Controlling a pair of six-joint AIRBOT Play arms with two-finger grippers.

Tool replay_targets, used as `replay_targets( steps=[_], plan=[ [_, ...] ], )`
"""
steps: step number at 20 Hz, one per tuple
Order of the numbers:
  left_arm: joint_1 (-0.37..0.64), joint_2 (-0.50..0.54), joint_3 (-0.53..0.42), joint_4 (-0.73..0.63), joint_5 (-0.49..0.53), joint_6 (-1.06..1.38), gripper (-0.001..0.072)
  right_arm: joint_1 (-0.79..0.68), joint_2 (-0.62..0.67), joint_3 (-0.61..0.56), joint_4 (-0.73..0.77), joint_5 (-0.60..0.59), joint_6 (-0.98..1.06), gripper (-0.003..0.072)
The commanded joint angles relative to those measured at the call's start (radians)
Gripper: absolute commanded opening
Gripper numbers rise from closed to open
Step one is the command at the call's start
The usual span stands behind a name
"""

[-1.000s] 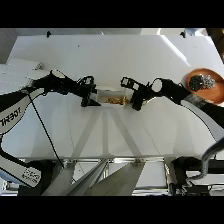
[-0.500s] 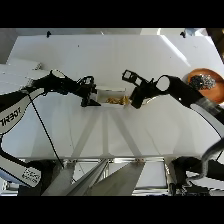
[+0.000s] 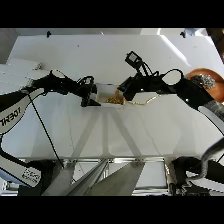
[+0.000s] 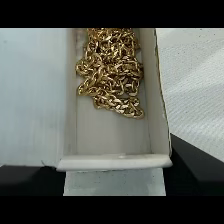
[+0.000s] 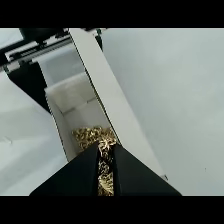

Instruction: Fold the box and place the chain.

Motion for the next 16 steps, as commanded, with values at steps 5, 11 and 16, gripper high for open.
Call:
replay_targets(
  steps=[5, 11, 16],
  plan=[
    [0.001, 0.000, 0.000, 0.000, 0.000, 0.000, 0.0496, 0.047, -0.003, 0.000, 0.048, -0.008, -0.031, 0.0415],
    [0.001, 0.000, 0.000, 0.000, 0.000, 0.000, 0.0496, 0.040, 0.024, 0.000, -0.256, -0.008, 0.064, 0.0412],
    [0.001, 0.000, 0.000, 0.000, 0.000, 0.000, 0.0496, -0.093, 0.038, 0.000, -0.578, 0.106, 0.377, 0.0412]
  ],
)
